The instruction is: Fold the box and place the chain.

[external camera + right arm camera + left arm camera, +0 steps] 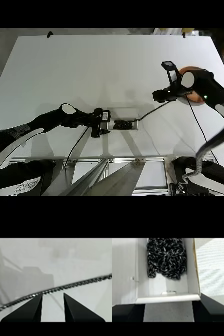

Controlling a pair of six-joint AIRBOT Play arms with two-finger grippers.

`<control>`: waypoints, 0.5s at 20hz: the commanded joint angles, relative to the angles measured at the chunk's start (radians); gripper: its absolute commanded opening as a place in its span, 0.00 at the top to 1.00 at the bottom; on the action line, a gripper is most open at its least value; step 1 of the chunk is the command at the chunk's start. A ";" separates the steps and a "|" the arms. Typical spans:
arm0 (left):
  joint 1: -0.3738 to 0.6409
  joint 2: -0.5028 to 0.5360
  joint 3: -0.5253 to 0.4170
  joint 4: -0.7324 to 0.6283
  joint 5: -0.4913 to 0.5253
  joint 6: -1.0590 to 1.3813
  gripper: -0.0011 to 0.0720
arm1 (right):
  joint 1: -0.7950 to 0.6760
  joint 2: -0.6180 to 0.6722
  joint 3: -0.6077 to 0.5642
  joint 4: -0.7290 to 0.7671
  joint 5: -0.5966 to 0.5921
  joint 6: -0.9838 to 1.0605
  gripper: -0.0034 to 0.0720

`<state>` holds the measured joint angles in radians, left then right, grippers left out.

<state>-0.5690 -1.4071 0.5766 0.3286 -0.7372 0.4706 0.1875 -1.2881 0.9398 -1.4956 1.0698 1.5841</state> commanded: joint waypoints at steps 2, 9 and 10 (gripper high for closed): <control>0.000 0.000 0.000 0.000 0.000 0.000 0.54 | -0.015 -0.095 -0.006 -0.049 0.031 0.040 0.56; 0.000 0.000 0.000 0.000 0.000 0.000 0.54 | -0.015 -0.112 -0.016 -0.049 0.000 0.049 0.56; 0.000 0.000 0.000 0.000 0.000 0.000 0.54 | -0.015 -0.112 -0.023 -0.049 -0.013 0.069 0.56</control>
